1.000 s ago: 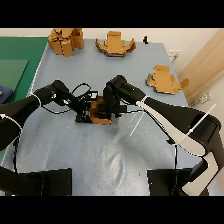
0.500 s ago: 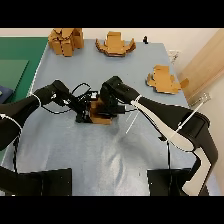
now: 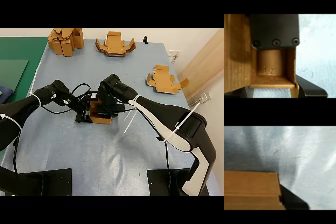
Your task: Fold the box.
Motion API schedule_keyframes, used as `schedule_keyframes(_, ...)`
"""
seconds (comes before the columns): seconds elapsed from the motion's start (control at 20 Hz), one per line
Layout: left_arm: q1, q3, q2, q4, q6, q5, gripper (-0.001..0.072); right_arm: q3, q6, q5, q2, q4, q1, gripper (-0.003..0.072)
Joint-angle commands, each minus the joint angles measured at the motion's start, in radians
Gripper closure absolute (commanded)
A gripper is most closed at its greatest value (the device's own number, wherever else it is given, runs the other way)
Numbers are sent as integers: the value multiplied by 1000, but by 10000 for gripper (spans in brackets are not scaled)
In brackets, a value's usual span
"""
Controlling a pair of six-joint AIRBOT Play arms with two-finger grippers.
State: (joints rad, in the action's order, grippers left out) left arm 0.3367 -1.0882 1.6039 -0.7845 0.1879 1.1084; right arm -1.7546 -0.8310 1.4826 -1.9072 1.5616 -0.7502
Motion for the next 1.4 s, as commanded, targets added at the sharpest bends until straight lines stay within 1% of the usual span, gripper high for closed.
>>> schedule_keyframes(0.0, 0, 0, 0, 3, -6, 2, 691, -2, 7, -16, -1, 8, 1, 376)
schedule_keyframes(0.05, 0, 0, 0, 3, -6, 2, 691, -2, 7, -16, -1, 8, 1, 381)
schedule_keyframes(0.1, 0, 0, 0, 3, -6, 2, 691, -2, 7, -16, -1, 8, 1, 485)
schedule_keyframes(0.15, 0, 0, 0, 3, -6, 2, 691, -2, 7, -16, -1, 5, 1, 678)
schedule_keyframes(0.45, 0, 0, 0, 3, -6, 2, 691, -2, 2, -16, 0, -2, 1, 675)
schedule_keyframes(0.55, 0, 0, 0, 3, -6, 2, 691, -2, -7, -15, 7, -2, 4, 467)
schedule_keyframes(0.6, 0, 0, 0, 3, -6, 2, 691, -2, -6, -15, 12, -2, 7, 506)
schedule_keyframes(0.65, 0, 0, 0, 3, -6, 2, 691, -2, -7, -12, 12, -2, 8, 677)
schedule_keyframes(0.9, 0, 0, 0, 3, -6, 2, 691, -1, -7, -6, 2, -11, 6, 678)
schedule_keyframes(1.05, 0, 0, 0, 3, -6, 2, 691, -1, -7, 27, -2, -22, 6, 679)
schedule_keyframes(1.35, 0, 0, 0, 2, -25, 2, 691, -1, -7, 32, -7, -25, 5, 679)
